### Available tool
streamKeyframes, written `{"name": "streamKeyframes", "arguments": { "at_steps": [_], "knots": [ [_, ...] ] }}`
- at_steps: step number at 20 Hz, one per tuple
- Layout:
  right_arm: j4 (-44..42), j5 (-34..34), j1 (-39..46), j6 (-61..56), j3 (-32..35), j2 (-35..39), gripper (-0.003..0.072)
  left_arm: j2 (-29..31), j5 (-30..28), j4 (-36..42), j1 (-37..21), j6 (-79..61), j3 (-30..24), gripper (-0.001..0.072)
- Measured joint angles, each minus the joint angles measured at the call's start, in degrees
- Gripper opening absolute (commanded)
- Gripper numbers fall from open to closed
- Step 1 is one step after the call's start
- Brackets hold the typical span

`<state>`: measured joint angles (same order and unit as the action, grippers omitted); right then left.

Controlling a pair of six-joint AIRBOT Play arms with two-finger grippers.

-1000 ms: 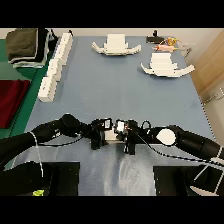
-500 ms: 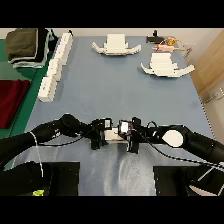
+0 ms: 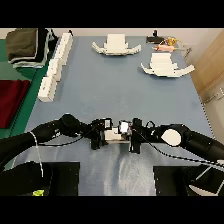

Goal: Fold the box.

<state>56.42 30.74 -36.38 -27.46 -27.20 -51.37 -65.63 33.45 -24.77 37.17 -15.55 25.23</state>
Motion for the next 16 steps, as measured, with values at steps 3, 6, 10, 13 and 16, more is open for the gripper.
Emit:
{"name": "streamKeyframes", "arguments": {
  "at_steps": [3,6,10,13,16],
  "knots": [
    [-0.24,0.52,0.02,-0.13,0.00,-1.64,0.0006,0.00,-0.02,-0.02,0.00,-0.04,0.00,0.0503],
    [-0.02,1.16,0.02,-0.13,-0.07,-2.23,0.0006,0.00,0.00,-0.02,0.00,-0.07,0.00,0.0503],
    [0.37,1.79,0.00,-0.13,0.00,-1.16,0.0006,0.00,0.15,0.00,0.04,-0.09,0.00,0.0503],
    [1.07,2.08,-0.04,-0.13,-0.87,1.25,0.0006,0.00,0.15,0.07,0.04,0.09,0.00,0.0503],
    [0.59,0.00,-0.02,-0.13,-2.49,3.32,0.0006,0.00,0.02,0.07,0.04,0.09,0.00,0.0503]
  ]
}}
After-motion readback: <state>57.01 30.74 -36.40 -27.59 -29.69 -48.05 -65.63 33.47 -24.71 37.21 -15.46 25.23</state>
